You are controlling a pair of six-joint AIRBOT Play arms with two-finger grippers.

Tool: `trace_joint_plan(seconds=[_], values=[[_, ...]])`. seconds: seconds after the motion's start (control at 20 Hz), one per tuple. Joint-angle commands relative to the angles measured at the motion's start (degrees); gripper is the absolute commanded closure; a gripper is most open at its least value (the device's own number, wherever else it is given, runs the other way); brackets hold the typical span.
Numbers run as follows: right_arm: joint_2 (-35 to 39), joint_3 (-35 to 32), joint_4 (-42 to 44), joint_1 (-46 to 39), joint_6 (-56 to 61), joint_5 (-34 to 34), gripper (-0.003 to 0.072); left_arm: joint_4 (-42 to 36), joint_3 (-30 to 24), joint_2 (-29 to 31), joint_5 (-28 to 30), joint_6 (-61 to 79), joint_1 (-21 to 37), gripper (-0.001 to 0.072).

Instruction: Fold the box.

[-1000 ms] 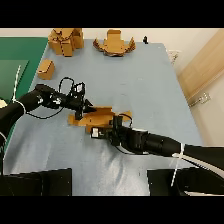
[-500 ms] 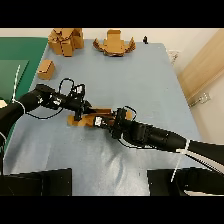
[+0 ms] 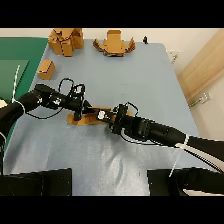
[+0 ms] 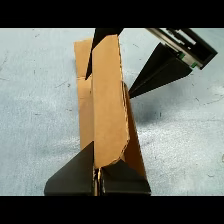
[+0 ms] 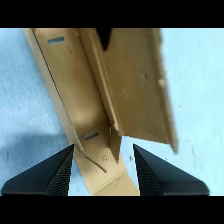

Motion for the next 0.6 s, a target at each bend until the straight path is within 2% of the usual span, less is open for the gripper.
trace_joint_plan(seconds=[0.0,0.15,0.2,0.3,0.35,0.5,0.55], values=[[-0.9,0.1,3.0,-1.4,-0.9,4.2,0.01,0.0,0.0,0.0,-0.6,0.0,0.0,0.0697],[-1.6,1.3,10.4,-1.8,-6.7,4.4,0.0111,0.0,0.0,0.0,-0.7,0.0,0.0,0.0697],[-1.7,1.9,14.5,-2.1,-9.6,4.0,0.015,0.0,0.0,0.0,-0.7,0.0,0.0,0.0698],[-2.7,3.6,24.9,-3.7,-18.1,1.4,0.0158,0.0,0.0,0.0,-1.1,0.0,0.0,0.0697],[-3.5,4.6,31.1,-4.7,-24.3,-1.0,0.0157,0.0,0.0,0.0,-1.3,0.0,0.0,0.0698],[-6.7,9.7,56.0,-7.7,-51.3,-14.2,0.0163,0.0,0.0,0.0,-1.9,-1.2,0.0,0.0697],[-8.0,11.3,60.7,-8.7,-57.9,-17.2,0.0163,0.0,0.0,0.0,-1.9,-1.5,0.0,0.0697]])
